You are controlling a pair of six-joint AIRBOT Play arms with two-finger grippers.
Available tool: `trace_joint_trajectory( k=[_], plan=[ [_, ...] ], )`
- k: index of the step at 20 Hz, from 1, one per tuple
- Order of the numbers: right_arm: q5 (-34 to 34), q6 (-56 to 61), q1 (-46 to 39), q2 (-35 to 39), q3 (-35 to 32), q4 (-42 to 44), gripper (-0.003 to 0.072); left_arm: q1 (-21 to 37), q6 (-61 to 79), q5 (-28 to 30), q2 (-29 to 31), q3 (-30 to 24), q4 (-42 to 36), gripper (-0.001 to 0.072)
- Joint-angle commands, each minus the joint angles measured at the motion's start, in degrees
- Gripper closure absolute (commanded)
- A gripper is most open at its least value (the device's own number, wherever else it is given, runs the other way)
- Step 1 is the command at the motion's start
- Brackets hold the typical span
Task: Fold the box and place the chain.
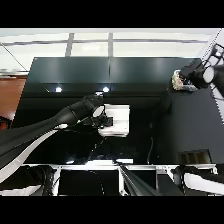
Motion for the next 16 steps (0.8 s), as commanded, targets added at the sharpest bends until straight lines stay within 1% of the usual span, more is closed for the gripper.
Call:
trace_joint_trajectory(
  k=[1, 3, 4, 5, 6, 8, 11, 12, 16],
  plan=[
    [13.0, -0.7, -7.0, -12.0, 14.9, 12.3, -0.0032, 0.0, 0.0, 0.0, 0.0, 0.0, 0.0, 0.0681],
    [17.7, 0.1, -7.2, -17.2, 22.8, 13.8, -0.0030, 0.0, 0.0, 0.0, 0.0, 0.0, 0.0, 0.0681],
    [19.4, 0.1, -7.3, -19.4, 25.8, 15.2, 0.0023, 0.0, 0.0, 0.0, 0.0, 0.0, 0.0, 0.0681],
    [20.8, 0.1, -7.3, -21.4, 28.2, 16.8, 0.0040, 0.0, 0.0, -0.1, 0.0, 0.0, 0.0, 0.0682],
    [21.5, 0.1, -7.3, -22.9, 29.6, 18.6, 0.0040, 0.0, 0.0, -0.1, 0.0, 0.0, 0.0, 0.0682],
    [21.0, 0.1, -7.3, -25.0, 30.5, 21.7, 0.0040, 0.0, 0.0, -0.2, 0.0, 0.0, 0.0, 0.0681],
    [19.6, 0.8, -7.3, -26.5, 30.5, 21.7, 0.0044, 0.0, 0.0, -0.5, 0.0, 0.0, 0.0, 0.0682],
    [19.1, 1.2, -7.4, -26.7, 30.5, 21.8, 0.0087, 0.0, 0.0, -0.5, 0.0, 0.0, 0.0, 0.0682],
    [19.6, 1.7, -7.4, -27.4, 30.5, 21.8, 0.0089, 0.0, 0.0, -0.4, 0.0, 0.0, 0.0, 0.0681]
  ],
)
